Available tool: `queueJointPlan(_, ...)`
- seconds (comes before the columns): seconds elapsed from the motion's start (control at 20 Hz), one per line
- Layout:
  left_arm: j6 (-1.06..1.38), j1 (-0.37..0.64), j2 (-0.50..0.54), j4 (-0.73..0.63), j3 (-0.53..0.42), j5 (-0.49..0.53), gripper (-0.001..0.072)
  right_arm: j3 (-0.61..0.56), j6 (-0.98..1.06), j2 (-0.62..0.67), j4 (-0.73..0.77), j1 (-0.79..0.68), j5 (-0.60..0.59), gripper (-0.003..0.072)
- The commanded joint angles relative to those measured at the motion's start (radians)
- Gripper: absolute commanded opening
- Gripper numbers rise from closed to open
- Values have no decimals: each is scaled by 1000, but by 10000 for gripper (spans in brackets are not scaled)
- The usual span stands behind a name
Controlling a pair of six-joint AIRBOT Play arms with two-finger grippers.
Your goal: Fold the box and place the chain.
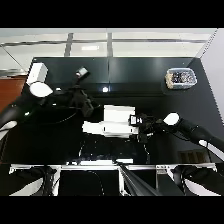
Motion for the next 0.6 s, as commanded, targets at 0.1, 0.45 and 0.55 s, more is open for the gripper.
queueJointPlan(0.1,291,57,179,42,-245,-81,26,0,0,0,0,1,0,181)
queueJointPlan(0.45,621,32,146,45,-303,14,600,0,0,0,0,1,0,181)
queueJointPlan(0.55,619,9,118,31,-295,79,708,0,0,0,0,1,0,181)
